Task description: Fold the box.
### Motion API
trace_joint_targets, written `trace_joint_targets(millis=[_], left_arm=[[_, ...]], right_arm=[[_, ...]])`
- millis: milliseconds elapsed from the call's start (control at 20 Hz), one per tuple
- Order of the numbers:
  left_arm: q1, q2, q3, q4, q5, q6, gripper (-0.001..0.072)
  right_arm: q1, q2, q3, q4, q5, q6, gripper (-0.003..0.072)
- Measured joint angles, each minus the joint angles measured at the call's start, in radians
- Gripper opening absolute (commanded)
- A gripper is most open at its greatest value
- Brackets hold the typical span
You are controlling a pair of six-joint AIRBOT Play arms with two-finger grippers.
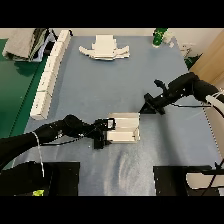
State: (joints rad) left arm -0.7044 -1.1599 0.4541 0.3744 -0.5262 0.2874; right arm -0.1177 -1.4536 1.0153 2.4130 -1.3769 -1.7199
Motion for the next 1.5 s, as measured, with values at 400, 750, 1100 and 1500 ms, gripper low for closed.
trace_joint_targets(millis=[400, 750, 1100, 1500], left_arm=[[0.0, 0.0, 0.0, 0.0, 0.0, 0.0, 0.0393], [0.0, 0.0, 0.0, 0.0, 0.0, 0.0, 0.0393], [0.0, 0.0, 0.0, 0.0, 0.0, 0.0, 0.0393], [0.0, 0.0, 0.0, 0.0, 0.0, 0.0, 0.0393]], right_arm=[[0.08, -0.09, 0.047, 0.089, -0.221, -0.317, 0.0003], [0.236, 0.043, -0.051, -0.036, -0.117, -0.441, 0.0003], [0.417, 0.29, -0.226, -0.176, 0.265, -0.507, 0.0003], [0.718, 0.51, -0.378, -0.435, 0.574, -0.523, 0.0004]])
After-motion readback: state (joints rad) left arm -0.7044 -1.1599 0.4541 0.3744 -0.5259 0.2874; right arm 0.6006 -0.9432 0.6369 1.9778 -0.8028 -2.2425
